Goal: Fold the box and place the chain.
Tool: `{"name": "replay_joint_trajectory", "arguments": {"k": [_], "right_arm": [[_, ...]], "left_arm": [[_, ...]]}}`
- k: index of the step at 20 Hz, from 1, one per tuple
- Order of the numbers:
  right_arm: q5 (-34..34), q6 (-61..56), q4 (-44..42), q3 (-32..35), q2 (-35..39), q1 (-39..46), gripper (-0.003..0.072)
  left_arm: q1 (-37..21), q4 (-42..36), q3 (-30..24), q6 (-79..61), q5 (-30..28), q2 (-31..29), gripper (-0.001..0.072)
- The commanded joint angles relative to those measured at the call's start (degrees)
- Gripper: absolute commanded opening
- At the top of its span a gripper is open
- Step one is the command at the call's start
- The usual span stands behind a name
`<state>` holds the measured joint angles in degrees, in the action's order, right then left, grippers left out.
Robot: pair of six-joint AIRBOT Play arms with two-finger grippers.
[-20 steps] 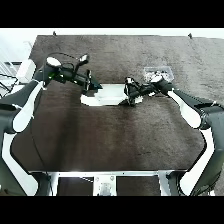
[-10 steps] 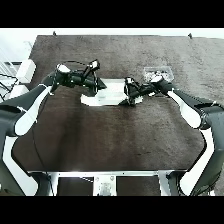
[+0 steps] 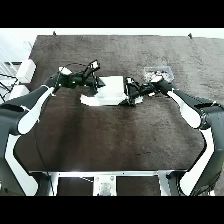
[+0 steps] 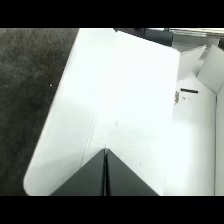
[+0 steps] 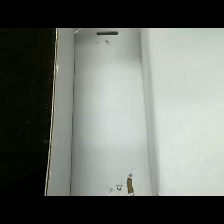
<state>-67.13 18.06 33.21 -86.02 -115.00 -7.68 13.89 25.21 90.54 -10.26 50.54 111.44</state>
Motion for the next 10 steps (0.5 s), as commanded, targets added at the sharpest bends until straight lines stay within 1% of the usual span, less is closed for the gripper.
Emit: {"name": "replay_joint_trajectory", "arguments": {"k": [1, 7, 10], "right_arm": [[0.0, 0.0, 0.0, 0.0, 0.0, 0.0, 0.0567], [0.0, 0.0, 0.0, 0.0, 0.0, 0.0, 0.0567], [0.0, 0.0, 0.0, 0.0, 0.0, 0.0, 0.0567]], "left_arm": [[0.0, 0.3, 0.0, 0.8, 0.0, 1.7, 0.0016], [0.0, 0.3, 0.0, 0.7, 0.2, 1.8, 0.0018], [-1.3, 0.5, 1.0, 0.7, 2.6, 0.1, 0.0018]]}}
